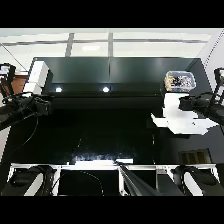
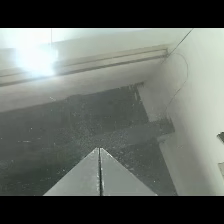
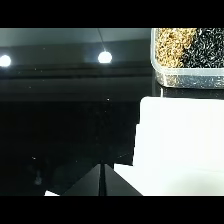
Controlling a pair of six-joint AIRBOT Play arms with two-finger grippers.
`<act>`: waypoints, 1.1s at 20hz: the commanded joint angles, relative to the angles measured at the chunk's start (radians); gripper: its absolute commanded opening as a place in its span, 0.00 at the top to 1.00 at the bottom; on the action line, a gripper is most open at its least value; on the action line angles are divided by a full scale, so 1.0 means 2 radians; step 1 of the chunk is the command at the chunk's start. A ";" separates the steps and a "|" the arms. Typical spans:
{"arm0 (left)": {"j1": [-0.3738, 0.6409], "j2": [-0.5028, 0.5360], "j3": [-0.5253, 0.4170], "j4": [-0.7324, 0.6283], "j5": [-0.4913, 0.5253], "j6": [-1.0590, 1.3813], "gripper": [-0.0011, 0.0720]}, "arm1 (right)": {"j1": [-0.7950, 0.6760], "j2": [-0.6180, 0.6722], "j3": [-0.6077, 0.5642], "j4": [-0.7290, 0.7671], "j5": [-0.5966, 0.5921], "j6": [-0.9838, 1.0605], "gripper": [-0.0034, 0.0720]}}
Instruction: Fold the box and place the chain.
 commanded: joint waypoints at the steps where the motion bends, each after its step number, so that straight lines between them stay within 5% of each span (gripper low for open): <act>1: 0.000 0.000 0.000 0.000 0.000 0.000 0.94 | 0.000 0.000 0.000 0.000 0.000 0.000 0.90; 19: 0.000 -0.001 0.000 -0.001 0.022 0.000 0.94 | 0.000 0.000 0.000 -0.007 -0.032 -0.001 0.88; 21: 0.000 -0.005 0.000 -0.008 0.080 0.000 0.94 | 0.000 0.000 0.000 -0.030 -0.029 -0.003 0.02; 22: -0.001 -0.005 0.000 -0.019 0.099 0.000 0.94 | 0.000 0.000 0.000 -0.049 -0.026 -0.002 0.03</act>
